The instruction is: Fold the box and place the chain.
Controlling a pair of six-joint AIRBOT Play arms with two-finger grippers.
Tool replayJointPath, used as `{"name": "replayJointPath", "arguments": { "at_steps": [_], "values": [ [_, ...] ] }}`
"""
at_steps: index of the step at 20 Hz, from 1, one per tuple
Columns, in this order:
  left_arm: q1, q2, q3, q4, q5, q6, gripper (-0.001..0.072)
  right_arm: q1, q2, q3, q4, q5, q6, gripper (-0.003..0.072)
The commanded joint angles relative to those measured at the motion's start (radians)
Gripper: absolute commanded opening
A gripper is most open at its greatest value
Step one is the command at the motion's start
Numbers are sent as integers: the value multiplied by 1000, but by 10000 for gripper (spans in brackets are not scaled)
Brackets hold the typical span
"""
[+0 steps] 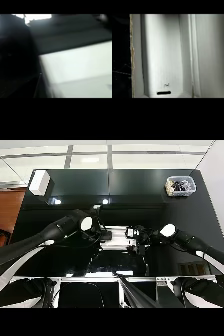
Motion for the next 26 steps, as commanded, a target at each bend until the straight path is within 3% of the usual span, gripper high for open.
{"name": "replayJointPath", "arguments": {
  "at_steps": [1, 6, 11, 18, 26],
  "values": [
    [-9, -3, 2, 42, -5, -39, 274, 0, 0, 0, 0, 2, 3, 73],
    [-17, -10, 10, 45, -13, -61, 273, -1, 0, 0, 2, 2, 3, 73],
    [-72, -71, 95, 156, -36, -177, 274, -1, 0, 0, 3, 2, 3, 73],
    [-76, -95, 118, 86, -55, -190, 274, -1, 0, 0, 3, 2, 3, 73],
    [-76, -100, 118, 113, -105, -251, 272, -1, 0, 0, 3, 2, 3, 73]
  ]
}}
